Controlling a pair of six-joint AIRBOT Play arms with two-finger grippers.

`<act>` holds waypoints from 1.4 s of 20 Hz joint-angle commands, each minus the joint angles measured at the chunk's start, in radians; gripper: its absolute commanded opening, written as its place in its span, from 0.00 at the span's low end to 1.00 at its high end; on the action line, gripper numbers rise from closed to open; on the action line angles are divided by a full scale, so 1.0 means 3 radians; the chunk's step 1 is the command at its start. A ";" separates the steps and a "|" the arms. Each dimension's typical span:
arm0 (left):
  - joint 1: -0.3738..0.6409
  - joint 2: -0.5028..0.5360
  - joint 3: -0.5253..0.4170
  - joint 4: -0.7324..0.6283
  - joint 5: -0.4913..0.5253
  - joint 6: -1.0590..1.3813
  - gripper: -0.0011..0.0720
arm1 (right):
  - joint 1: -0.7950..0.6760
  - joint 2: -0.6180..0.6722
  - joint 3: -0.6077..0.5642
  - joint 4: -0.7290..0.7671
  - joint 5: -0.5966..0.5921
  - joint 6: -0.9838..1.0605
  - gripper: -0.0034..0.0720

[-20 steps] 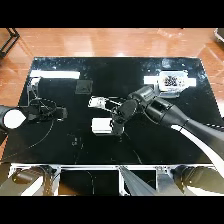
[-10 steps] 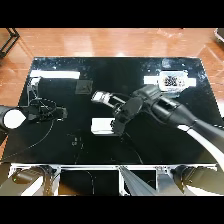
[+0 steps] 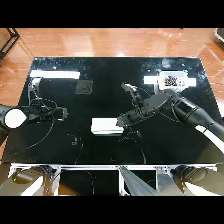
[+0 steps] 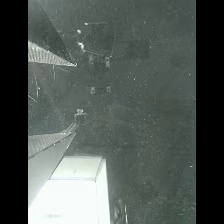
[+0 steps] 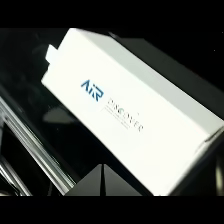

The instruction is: Fold the box and place the chain.

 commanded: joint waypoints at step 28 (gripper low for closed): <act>-0.0001 -0.0039 0.0022 -0.0305 -0.0010 0.0354 0.71 | -0.0220 0.0203 -0.0097 0.0271 -0.0159 -0.0005 0.08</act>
